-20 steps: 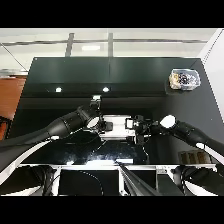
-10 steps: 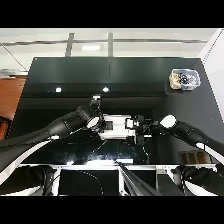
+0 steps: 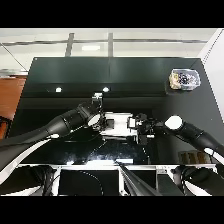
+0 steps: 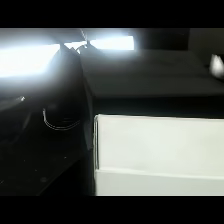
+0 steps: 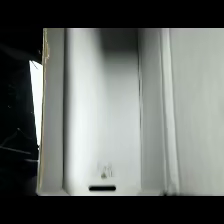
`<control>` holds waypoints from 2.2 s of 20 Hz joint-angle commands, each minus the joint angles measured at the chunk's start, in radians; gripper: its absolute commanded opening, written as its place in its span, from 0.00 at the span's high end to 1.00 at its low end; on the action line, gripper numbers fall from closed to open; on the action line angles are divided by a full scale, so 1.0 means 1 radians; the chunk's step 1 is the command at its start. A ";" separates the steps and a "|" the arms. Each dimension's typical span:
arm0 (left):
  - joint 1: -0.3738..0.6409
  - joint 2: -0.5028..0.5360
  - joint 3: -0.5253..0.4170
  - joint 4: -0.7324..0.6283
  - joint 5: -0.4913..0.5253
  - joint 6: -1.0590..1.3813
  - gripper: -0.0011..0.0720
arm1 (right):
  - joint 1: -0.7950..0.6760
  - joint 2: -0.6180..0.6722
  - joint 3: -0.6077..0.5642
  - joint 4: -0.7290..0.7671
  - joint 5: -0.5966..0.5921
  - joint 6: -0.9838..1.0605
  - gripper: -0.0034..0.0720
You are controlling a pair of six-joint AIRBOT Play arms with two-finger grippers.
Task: Fold the box and place the chain.
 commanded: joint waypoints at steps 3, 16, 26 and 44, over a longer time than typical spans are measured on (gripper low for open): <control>0.000 -0.009 0.009 0.018 -0.015 -0.002 0.95 | 0.000 0.029 0.000 -0.051 0.026 0.066 0.00; 0.002 -0.018 -0.021 0.022 -0.035 -0.009 0.95 | 0.000 0.024 0.000 -0.196 -0.023 0.043 0.01; 0.002 -0.018 -0.022 0.022 -0.034 -0.008 0.95 | 0.010 -0.019 0.000 -0.002 -0.035 -0.040 0.70; 0.002 -0.018 -0.022 0.022 -0.029 -0.007 0.95 | 0.010 -0.076 0.000 0.180 -0.026 -0.021 0.70</control>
